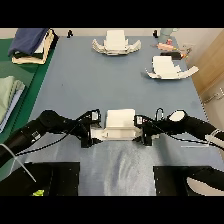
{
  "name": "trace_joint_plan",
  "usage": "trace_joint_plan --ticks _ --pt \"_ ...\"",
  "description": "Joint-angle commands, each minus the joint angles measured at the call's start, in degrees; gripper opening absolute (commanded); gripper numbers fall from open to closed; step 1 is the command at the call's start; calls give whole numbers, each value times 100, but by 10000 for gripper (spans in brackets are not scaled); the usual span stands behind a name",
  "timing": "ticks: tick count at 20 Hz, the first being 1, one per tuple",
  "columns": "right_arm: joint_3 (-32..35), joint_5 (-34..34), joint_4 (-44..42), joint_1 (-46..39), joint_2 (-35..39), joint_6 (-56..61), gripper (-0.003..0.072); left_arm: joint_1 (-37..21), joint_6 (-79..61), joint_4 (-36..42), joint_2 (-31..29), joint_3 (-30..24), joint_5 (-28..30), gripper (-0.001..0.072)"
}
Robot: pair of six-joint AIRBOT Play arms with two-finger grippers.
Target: Fold the box.
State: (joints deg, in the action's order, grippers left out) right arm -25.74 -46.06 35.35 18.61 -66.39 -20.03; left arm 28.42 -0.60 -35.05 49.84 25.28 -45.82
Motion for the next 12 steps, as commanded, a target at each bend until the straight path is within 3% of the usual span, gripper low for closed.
trace_joint_plan --ticks 1,8,9,10,12 --pt "-2 4 -2 0 4 2 508 131 -509 232 595 -31 468 673" --pt "-2 4 -2 0 4 2 508 195 -1257 789 1102 133 776 661" --pt "-2 4 -2 0 4 4 508 227 -1427 857 1158 144 774 575" --pt "-2 4 -2 0 4 2 508 269 -1646 879 1193 144 774 421" --pt "-2 4 -2 0 2 2 508 343 -1805 920 1231 144 776 347"
